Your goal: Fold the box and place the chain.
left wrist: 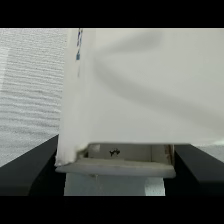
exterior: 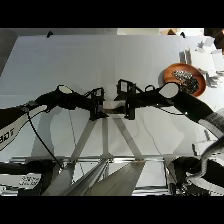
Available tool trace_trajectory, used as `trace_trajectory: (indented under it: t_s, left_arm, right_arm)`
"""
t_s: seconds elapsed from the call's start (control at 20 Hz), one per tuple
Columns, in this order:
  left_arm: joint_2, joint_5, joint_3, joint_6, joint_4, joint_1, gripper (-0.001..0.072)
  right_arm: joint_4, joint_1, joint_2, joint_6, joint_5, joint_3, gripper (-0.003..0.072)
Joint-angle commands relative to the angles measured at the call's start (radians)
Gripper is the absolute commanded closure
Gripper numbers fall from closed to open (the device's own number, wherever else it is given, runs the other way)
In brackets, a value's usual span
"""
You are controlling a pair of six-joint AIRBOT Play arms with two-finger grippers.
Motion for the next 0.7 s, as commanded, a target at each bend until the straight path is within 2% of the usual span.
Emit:
trace_trajectory:
  t_s: [0.0,0.1,0.2,0.4,0.5,0.65]
  left_arm:
    - [0.0,0.0,0.0,0.0,0.0,0.001,0.0432]
    - [0.0,0.0,0.0,0.0,0.0,0.0,0.0432]
    - [0.0,0.0,0.0,0.0,0.0,0.001,0.0432]
    - [0.0,0.0,0.0,0.0,0.0,0.0,0.0432]
    - [0.0,0.0,0.0,0.0,0.0,0.0,0.0432]
    - [0.0,0.0,0.0,0.0,0.0,0.001,0.0432]
  right_arm:
    - [-0.026,0.016,0.002,-0.055,-0.102,-0.051,0.0185]
    - [-0.08,0.016,0.002,-0.055,-0.185,-0.075,0.0185]
    - [-0.097,0.016,0.002,-0.054,-0.198,-0.077,0.0185]
    - [-0.055,0.016,0.026,-0.055,-0.023,-0.077,0.0185]
    - [0.02,-0.002,0.072,-0.056,0.061,-0.066,0.019]
    - [0.111,-0.078,0.075,-0.046,0.148,0.034,0.0194]
